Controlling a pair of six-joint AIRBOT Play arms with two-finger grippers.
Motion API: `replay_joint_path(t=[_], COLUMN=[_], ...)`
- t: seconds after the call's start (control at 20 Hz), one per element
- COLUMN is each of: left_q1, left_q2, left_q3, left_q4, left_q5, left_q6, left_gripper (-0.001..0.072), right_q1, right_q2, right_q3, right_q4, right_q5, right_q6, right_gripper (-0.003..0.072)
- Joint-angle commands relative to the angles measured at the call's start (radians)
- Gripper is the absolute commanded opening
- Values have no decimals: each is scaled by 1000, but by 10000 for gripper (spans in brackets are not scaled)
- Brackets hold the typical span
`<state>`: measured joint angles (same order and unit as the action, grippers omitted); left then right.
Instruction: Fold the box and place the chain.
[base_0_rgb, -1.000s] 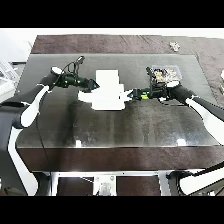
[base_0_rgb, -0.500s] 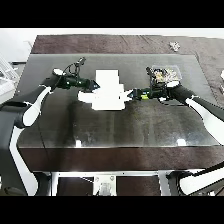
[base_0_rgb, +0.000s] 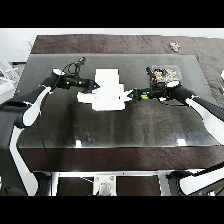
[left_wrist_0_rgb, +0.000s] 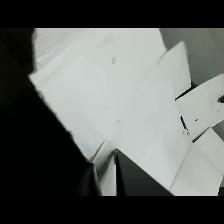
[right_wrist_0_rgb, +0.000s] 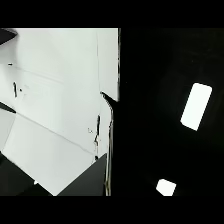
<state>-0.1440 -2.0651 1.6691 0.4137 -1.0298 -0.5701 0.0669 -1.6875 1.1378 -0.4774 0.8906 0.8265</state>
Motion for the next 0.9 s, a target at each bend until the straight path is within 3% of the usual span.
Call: replay_joint_path(t=[0.0,0.25,0.3,0.4,0.45,0.5,0.55,0.7,0.85], left_q1=[-1,-1,-1,-1,-1,-1,-1,0,8], left_q2=[0,0,0,0,0,0,0,0,0], left_q3=[1,1,1,1,1,1,1,0,0], left_q4=[2,1,-1,-3,-4,-21,-44,-114,-152], left_q5=[8,2,-6,-18,-28,-45,-56,-59,-132], left_q6=[3,40,62,82,97,129,178,306,457], left_gripper=[109,103,37,22,22,21,20,18,18], right_q1=[0,0,0,-3,-10,-21,-35,-91,-171], right_q2=[0,0,0,0,1,4,9,21,25], right_q3=[1,1,1,1,2,3,3,3,11], right_q4=[1,2,2,2,3,3,6,8,55], right_q5=[0,0,0,2,13,29,36,37,38], right_q6=[0,0,0,0,-13,-46,-53,-53,-79], right_gripper=[3,3,3,5,101,288,380,382,383])
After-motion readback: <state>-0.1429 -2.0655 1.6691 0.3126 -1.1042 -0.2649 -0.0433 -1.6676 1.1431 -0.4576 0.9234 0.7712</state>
